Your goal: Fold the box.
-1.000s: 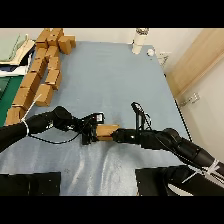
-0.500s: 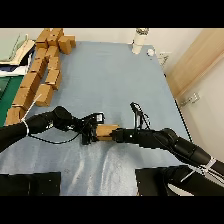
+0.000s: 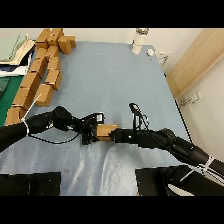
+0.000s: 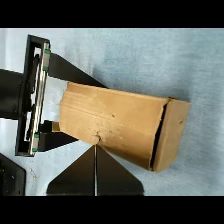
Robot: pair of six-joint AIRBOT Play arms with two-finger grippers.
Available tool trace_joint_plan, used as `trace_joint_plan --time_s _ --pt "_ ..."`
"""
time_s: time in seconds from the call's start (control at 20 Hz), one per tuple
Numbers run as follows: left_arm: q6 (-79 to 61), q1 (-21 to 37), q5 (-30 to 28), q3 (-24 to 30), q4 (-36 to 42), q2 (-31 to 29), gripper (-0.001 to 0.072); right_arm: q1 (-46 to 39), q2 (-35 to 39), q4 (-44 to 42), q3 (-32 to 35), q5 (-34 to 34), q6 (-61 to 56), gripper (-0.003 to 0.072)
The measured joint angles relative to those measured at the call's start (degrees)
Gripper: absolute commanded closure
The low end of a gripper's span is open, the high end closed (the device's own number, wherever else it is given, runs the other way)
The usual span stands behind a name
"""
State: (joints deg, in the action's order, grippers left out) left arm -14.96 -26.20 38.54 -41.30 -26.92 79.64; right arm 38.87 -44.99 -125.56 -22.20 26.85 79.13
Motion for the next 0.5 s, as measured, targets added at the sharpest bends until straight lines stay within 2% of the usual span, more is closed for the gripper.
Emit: trace_joint_plan --time_s 0.5 --pt "0.00 0.00 0.00 0.00 0.00 0.02 0.0306 0.13 -1.14 -0.22 -0.02 -1.36 0.11 0.0683"
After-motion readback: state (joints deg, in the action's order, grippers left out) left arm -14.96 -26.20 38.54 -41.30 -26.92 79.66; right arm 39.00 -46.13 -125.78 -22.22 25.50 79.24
